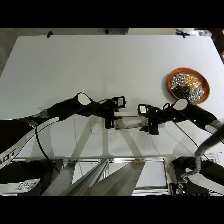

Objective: Fold the box and place the chain.

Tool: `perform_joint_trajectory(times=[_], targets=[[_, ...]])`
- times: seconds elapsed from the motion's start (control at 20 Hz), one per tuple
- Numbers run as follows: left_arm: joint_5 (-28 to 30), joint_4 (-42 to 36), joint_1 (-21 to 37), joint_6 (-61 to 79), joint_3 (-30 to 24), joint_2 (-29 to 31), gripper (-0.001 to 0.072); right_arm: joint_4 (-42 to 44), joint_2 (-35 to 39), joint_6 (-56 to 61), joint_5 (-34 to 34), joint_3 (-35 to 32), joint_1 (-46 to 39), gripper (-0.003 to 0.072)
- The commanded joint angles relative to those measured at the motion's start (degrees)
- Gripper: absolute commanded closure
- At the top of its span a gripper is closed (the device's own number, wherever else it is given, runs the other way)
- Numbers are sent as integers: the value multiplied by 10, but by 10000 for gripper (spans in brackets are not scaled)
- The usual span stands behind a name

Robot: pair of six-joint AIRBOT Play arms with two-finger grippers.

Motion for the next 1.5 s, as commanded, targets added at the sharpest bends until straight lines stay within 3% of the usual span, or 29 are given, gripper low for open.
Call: perform_joint_trajectory(times=[0.0,1.0,1.05,1.1,1.15,1.2,1.45], targets=[[0,0,0,0,0,0,699,0,0,0,2,0,1,229],[0,0,0,0,0,1,699,0,0,0,1,0,1,229],[-1,0,0,0,0,2,684,0,0,0,1,0,1,229],[-6,0,0,0,0,4,595,0,0,0,1,0,1,229],[-8,1,1,-1,0,7,457,0,0,0,1,0,1,229],[-9,1,3,-12,0,12,421,0,0,0,1,0,1,229],[-50,80,25,-90,0,63,419,0,0,0,1,0,1,229]])
